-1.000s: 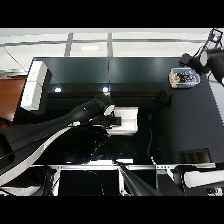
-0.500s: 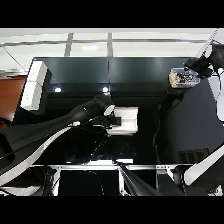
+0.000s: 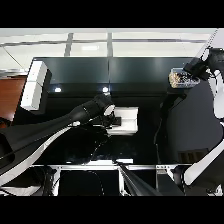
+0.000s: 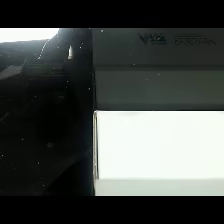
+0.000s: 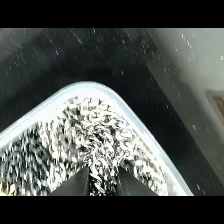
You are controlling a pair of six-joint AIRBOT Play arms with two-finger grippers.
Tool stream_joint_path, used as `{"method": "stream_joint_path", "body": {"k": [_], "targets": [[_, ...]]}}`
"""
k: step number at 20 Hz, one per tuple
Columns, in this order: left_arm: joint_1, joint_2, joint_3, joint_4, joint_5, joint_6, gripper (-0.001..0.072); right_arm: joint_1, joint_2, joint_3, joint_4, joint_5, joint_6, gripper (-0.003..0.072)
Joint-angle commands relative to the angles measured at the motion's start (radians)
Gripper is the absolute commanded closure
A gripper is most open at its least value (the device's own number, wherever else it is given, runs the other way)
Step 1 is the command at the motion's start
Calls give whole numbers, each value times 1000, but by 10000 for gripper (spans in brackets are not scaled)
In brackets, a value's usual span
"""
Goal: Fold the box and place the chain.
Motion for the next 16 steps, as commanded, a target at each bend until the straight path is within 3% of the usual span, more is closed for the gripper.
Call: {"method": "stream_joint_path", "body": {"k": [1,6,12,16], "targets": [[0,0,0,0,1,0,685,0,38,45,-10,82,-108,676],[0,0,0,0,1,0,685,2,263,58,-28,98,-257,676],[0,0,0,0,1,0,685,4,541,55,115,100,-322,677],[0,0,0,0,2,0,685,9,727,-51,159,70,-361,677]]}}
